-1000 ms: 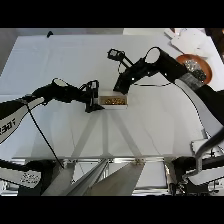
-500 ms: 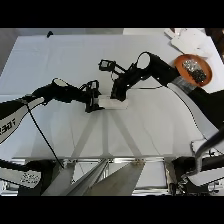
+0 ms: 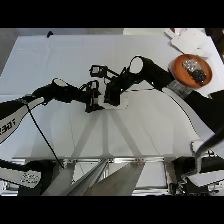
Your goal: Fold the box and place the chain.
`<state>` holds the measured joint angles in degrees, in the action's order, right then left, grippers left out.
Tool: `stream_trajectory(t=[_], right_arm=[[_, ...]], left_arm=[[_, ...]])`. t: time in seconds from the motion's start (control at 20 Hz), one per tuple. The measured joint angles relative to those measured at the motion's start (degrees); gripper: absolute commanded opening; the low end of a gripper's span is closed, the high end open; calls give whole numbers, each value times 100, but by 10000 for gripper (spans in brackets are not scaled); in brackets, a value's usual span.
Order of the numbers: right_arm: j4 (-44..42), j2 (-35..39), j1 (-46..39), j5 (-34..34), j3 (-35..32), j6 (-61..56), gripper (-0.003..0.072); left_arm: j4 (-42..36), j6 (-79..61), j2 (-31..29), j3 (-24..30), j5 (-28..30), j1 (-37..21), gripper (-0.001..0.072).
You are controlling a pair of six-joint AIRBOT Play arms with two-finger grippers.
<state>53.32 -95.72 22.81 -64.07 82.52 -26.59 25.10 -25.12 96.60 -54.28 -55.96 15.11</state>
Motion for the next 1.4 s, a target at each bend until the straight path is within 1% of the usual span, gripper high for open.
stream_trajectory(t=[0.35,0.65,0.9,1.05,1.4], right_arm=[[168,13,68,761,-361,4,294],[435,149,74,1132,-422,-37,289],[625,227,76,1196,-439,-44,283],[645,229,103,1187,-476,-48,175],[654,170,225,1141,-660,-42,180]], left_arm=[[-9,4,2,0,20,0,214],[-7,7,2,0,15,-2,214],[4,2,2,0,-9,0,214],[4,0,2,0,-9,0,214],[17,-2,2,0,-7,-2,214]])
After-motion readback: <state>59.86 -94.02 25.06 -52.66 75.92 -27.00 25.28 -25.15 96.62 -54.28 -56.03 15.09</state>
